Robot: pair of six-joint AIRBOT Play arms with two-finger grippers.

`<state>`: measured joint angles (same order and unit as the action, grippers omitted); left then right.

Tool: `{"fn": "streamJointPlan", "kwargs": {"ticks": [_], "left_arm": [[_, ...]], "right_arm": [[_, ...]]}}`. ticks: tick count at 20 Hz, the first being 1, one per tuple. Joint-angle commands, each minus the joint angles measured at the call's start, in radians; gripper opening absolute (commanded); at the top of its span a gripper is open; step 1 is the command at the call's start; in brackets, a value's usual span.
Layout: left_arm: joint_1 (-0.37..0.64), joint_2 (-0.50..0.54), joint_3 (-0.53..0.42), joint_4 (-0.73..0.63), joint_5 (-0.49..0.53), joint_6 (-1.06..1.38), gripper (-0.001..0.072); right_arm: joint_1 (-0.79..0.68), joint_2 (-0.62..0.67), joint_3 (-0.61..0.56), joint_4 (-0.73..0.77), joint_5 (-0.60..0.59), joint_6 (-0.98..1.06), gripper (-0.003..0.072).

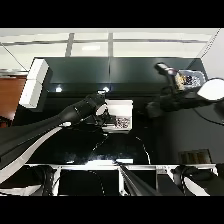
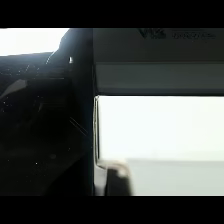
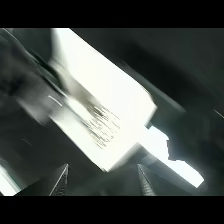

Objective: Fold the box and place the chain.

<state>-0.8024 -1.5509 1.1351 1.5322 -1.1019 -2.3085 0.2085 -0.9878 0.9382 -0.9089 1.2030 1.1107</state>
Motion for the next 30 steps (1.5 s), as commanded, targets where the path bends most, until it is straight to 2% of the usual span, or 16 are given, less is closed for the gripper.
{"fn": "streamJointPlan", "kwargs": {"ticks": [1, 4, 8, 12, 13, 14, 16, 17, 19, 22, 24, 26, 28, 30], "left_arm": [[0.0, 0.0, 0.0, 0.0, 0.002, 0.0, 0.003], [0.0, 0.0, 0.0, 0.0, 0.002, 0.0, 0.003], [0.0, 0.0, 0.0, 0.001, -0.006, 0.002, 0.003], [0.0, 0.001, 0.003, 0.0, -0.005, 0.0, 0.0032], [0.0, 0.001, 0.008, 0.0, -0.007, 0.0, 0.0065], [0.0, 0.001, 0.016, 0.0, -0.013, -0.002, 0.0193], [0.0, 0.002, 0.043, 0.007, -0.046, -0.024, 0.0505], [0.0, 0.005, 0.063, 0.021, -0.073, -0.022, 0.057], [-0.004, 0.028, 0.099, 0.067, -0.132, 0.04, 0.0576], [-0.002, 0.13, 0.099, 0.088, -0.166, 0.215, 0.0576], [0.012, 0.24, 0.051, 0.096, -0.137, 0.238, 0.0576], [0.068, 0.378, -0.058, 0.106, -0.05, 0.25, 0.0575], [0.2, 0.516, -0.21, 0.071, 0.014, 0.279, 0.0575], [0.402, 0.621, -0.368, -0.066, 0.069, 0.361, 0.0575]], "right_arm": [[-0.209, 0.076, 0.001, -0.166, 0.177, 0.075, 0.0491], [-0.326, 0.103, -0.022, -0.077, 0.154, 0.136, 0.0491], [-0.317, 0.108, -0.069, -0.053, 0.036, 0.123, 0.0491], [-0.317, 0.108, -0.117, -0.052, -0.004, 0.123, 0.0491], [-0.317, 0.108, -0.129, -0.052, -0.013, 0.122, 0.0491], [-0.318, 0.108, -0.136, -0.053, -0.021, 0.122, 0.0491], [-0.319, 0.108, -0.138, -0.053, -0.031, 0.115, 0.0491], [-0.319, 0.108, -0.138, -0.053, -0.033, 0.114, 0.0491], [-0.319, 0.108, -0.138, -0.063, -0.033, 0.115, 0.0491], [-0.319, 0.108, -0.138, -0.071, -0.032, 0.077, 0.0491], [-0.319, 0.108, -0.138, -0.071, -0.036, 0.061, 0.0491], [-0.319, 0.108, -0.138, -0.07, -0.042, 0.06, 0.0491], [-0.319, 0.108, -0.138, -0.067, -0.04, 0.06, 0.0491], [-0.319, 0.108, -0.138, -0.068, -0.04, 0.06, 0.0492]]}}
